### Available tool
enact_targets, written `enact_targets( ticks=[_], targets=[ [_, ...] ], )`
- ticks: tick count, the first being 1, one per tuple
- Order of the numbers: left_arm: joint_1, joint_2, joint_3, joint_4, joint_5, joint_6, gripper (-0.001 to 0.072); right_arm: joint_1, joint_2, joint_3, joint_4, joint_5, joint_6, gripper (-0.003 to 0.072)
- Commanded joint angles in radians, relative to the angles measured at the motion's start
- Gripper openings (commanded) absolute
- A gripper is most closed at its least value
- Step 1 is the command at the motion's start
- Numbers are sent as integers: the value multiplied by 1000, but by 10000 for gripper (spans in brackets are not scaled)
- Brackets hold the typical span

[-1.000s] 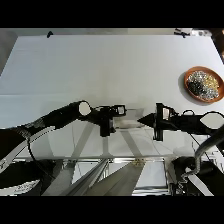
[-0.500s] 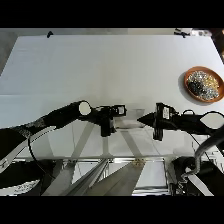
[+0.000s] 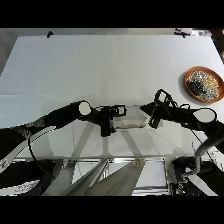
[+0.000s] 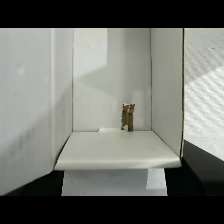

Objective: Fold the box and place the chain.

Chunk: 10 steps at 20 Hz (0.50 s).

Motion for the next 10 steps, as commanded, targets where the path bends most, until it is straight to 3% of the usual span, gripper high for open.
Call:
enact_targets(
  ticks=[1,10],
  targets=[
    [0,-1,-1,1,-1,2,316,1,-100,0,-38,-49,74,8],
    [0,-1,-1,1,-1,2,316,1,-128,0,-98,-14,140,8]
  ],
)
